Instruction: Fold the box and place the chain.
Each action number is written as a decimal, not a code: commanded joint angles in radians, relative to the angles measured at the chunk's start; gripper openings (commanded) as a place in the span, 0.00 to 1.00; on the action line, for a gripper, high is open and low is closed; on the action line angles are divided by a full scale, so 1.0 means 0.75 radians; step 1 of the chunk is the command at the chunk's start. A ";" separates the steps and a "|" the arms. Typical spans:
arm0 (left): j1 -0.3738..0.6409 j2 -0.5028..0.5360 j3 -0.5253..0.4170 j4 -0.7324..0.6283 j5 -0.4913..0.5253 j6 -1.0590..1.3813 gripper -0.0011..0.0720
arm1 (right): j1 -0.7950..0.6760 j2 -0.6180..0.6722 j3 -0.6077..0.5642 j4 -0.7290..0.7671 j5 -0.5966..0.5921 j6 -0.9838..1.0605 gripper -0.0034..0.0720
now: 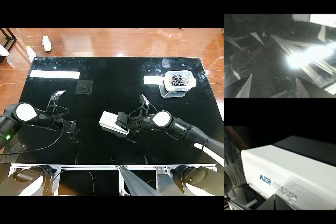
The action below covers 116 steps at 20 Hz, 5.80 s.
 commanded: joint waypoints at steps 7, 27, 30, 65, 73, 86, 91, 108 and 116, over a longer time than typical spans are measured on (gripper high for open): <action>-0.001 -0.026 0.125 -0.001 -0.026 0.083 0.90 | -0.121 0.407 0.028 -0.016 0.138 -0.121 0.07; -0.516 -0.452 0.399 -0.492 0.293 2.245 0.87 | -0.547 0.550 0.028 -0.723 0.607 -0.162 0.07; -0.507 -0.516 0.405 -0.629 0.325 2.234 0.87 | -0.547 0.549 0.028 -0.734 0.581 -0.162 0.07; -0.427 -0.748 0.591 -0.499 0.073 1.998 0.87 | -0.547 0.547 0.028 -0.734 0.541 -0.162 0.07; -0.427 -0.772 0.590 -0.494 0.096 1.989 0.87 | -0.547 0.545 0.028 -0.734 0.541 -0.162 0.07; -0.427 -0.772 0.590 -0.513 0.146 1.989 0.87 | -0.547 0.545 0.028 -0.734 0.541 -0.162 0.07; -0.427 -0.773 0.590 -0.512 0.134 1.969 0.87 | -0.547 0.545 0.027 -0.734 0.541 -0.162 0.07; -0.437 -0.823 0.590 -0.482 0.161 1.923 0.65 | -0.547 0.545 0.027 -0.734 0.541 -0.162 0.07; -0.433 -0.724 0.592 -0.199 0.140 1.553 0.28 | -0.547 0.545 0.027 -0.733 0.542 -0.162 0.07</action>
